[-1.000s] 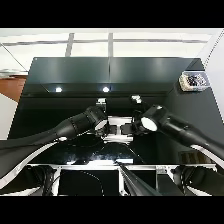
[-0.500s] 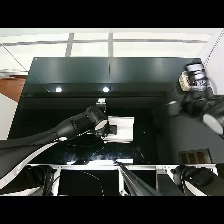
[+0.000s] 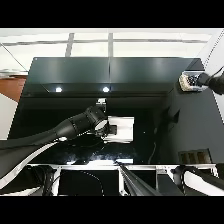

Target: Fold the box and place the chain.

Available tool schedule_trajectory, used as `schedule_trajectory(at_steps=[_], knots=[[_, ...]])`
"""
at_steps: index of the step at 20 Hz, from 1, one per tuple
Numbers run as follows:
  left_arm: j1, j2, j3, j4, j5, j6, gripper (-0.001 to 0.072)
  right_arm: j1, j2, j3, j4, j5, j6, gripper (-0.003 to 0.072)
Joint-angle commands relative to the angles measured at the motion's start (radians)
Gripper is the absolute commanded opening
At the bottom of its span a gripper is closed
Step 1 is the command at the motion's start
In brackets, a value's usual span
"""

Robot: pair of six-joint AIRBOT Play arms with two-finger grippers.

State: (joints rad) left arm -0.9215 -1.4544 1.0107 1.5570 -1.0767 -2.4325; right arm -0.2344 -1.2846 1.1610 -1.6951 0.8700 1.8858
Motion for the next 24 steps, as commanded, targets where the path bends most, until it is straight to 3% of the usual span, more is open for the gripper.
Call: schedule_trajectory(at_steps=[1, 4, 6, 8, 9, 11, 24], knots=[[0.0, 0.0, 0.0, 0.002, 0.007, 0.002, 0.0025, -0.064, -0.293, 0.317, 0.161, 0.152, -0.015, 0.0595], [0.0, 0.0, 0.0, 0.002, 0.006, 0.002, 0.0025, -0.065, -0.473, 0.557, 0.177, 0.317, 0.063, 0.0595], [0.0, 0.0, 0.0, 0.002, 0.007, 0.002, 0.0025, -0.072, -0.541, 0.639, 0.202, 0.372, 0.173, 0.0595], [0.0, 0.0, 0.0, 0.002, 0.007, 0.002, 0.0025, -0.09, -0.576, 0.66, 0.313, 0.368, 0.268, 0.0587], [0.0, 0.0, 0.0, 0.002, 0.007, 0.002, 0.0025, -0.099, -0.589, 0.66, 0.38, 0.346, 0.28, 0.0518], [0.0, 0.0, 0.0, 0.002, 0.007, 0.002, 0.0025, -0.108, -0.606, 0.66, 0.439, 0.317, 0.281, 0.0517], [0.0, 0.0, 0.0, 0.002, 0.021, 0.002, 0.0026, -0.108, -0.631, 0.66, 0.357, 0.431, 0.223, 0.0517]])
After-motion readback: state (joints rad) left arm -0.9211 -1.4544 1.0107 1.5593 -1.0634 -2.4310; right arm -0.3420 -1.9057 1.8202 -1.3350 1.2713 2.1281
